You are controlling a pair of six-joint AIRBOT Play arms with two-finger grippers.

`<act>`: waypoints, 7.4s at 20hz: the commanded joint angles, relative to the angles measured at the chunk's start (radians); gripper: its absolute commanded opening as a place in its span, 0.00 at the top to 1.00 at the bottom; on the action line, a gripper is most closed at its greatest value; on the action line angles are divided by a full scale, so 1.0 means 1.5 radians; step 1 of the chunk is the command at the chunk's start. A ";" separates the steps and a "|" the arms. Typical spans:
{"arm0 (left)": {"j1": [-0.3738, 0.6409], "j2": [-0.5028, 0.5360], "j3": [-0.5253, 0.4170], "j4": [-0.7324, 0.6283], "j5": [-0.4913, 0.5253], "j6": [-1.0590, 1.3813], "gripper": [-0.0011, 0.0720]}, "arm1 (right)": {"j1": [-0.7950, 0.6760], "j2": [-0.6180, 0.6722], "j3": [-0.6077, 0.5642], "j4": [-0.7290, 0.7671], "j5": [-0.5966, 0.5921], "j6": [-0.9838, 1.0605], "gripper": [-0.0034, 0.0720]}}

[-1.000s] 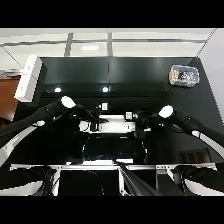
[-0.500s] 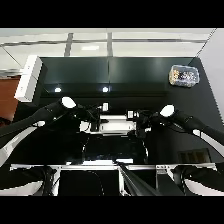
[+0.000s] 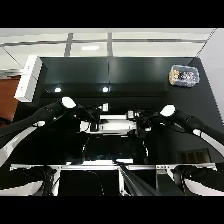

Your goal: Fold the box and place the chain.

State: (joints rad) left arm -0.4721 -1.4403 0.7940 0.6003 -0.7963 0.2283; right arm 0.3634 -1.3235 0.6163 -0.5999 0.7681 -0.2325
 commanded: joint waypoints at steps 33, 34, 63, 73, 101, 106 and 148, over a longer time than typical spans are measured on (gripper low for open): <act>0.047 0.022 -0.024 -0.079 0.004 -0.447 0.95 | 0.000 0.000 0.000 0.001 -0.009 0.000 0.39; 0.058 0.040 -0.020 -0.076 -0.001 -0.459 0.96 | 0.000 0.000 0.000 0.001 -0.009 0.000 0.39; -0.014 0.182 -0.152 0.084 0.073 -0.087 0.47 | 0.000 0.000 0.000 0.001 -0.008 0.000 0.39; -0.015 0.155 -0.152 -0.057 0.092 -0.067 0.69 | 0.000 0.000 0.000 0.001 -0.008 0.000 0.39; -0.005 0.171 -0.138 -0.033 0.086 -0.171 0.95 | 0.000 0.000 0.000 0.001 -0.005 0.001 0.39; 0.121 0.314 -0.138 0.271 0.048 -0.537 0.95 | 0.000 0.000 0.000 0.001 -0.003 0.001 0.39; 0.056 -0.024 0.100 0.137 -0.242 -1.052 0.33 | 0.000 0.000 0.000 0.001 -0.001 0.000 0.39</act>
State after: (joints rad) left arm -0.3260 -1.4757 0.8944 0.6678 -1.2156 -1.1755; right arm 0.3634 -1.3231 0.6159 -0.5991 0.7662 -0.2321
